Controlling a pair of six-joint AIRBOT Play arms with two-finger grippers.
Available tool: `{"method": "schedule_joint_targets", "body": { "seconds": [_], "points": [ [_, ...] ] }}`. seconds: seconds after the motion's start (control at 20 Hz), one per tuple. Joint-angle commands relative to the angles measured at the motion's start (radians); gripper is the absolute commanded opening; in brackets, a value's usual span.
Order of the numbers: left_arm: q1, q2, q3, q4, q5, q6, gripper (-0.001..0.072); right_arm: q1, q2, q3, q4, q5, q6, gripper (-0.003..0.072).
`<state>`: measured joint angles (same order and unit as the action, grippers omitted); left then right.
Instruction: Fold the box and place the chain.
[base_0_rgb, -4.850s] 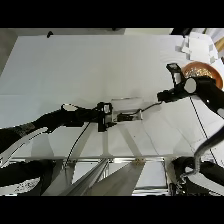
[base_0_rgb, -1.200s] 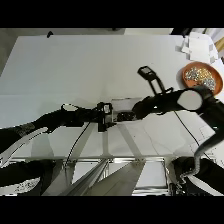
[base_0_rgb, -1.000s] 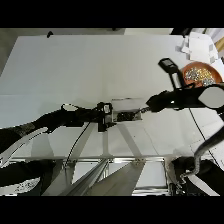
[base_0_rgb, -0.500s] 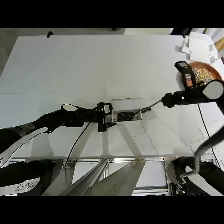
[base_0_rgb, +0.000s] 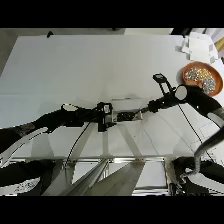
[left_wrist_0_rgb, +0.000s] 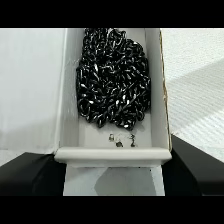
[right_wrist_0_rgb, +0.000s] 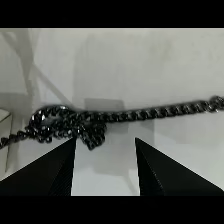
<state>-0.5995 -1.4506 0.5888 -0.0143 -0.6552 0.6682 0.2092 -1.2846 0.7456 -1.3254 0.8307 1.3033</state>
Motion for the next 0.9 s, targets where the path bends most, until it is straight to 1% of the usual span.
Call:
{"method": "schedule_joint_targets", "body": {
  "seconds": [0.0, 0.05, 0.2, 0.25, 0.35, 0.4, 0.45, 0.6, 0.75, 0.85],
  "points": [
    [-0.001, 0.000, 0.000, 0.000, 0.000, 0.000, 0.0209, 0.024, -0.045, -0.001, -0.004, -0.056, -0.003, 0.0366],
    [0.000, 0.000, 0.000, 0.000, 0.000, 0.000, 0.0209, 0.024, -0.047, -0.001, -0.004, -0.061, -0.003, 0.0340],
    [0.000, 0.000, 0.000, 0.000, 0.000, 0.000, 0.0209, 0.024, -0.048, -0.001, -0.003, -0.039, -0.003, 0.0326],
    [0.000, 0.000, 0.000, 0.000, 0.000, 0.000, 0.0209, 0.024, -0.048, -0.001, -0.003, -0.023, -0.003, 0.0270],
    [0.000, 0.000, 0.000, 0.000, 0.000, 0.000, 0.0209, 0.024, -0.048, -0.001, -0.002, 0.000, -0.003, 0.0100],
    [0.000, 0.000, 0.000, 0.000, 0.000, 0.000, 0.0209, 0.024, -0.048, -0.001, -0.002, 0.006, -0.003, 0.0032],
    [0.000, 0.000, 0.000, 0.000, 0.000, 0.000, 0.0209, 0.024, -0.045, -0.001, -0.002, 0.013, -0.003, 0.0019],
    [0.000, 0.000, 0.000, 0.000, 0.000, 0.000, 0.0209, 0.024, -0.008, -0.001, -0.003, 0.025, -0.003, 0.0019],
    [-0.001, 0.000, 0.000, 0.000, 0.000, 0.000, 0.0209, 0.024, 0.084, -0.001, -0.003, 0.031, -0.003, 0.0018],
    [0.000, 0.000, 0.000, 0.000, 0.000, 0.000, 0.0209, 0.024, 0.153, -0.001, -0.002, 0.057, -0.003, 0.0018]
  ]
}}
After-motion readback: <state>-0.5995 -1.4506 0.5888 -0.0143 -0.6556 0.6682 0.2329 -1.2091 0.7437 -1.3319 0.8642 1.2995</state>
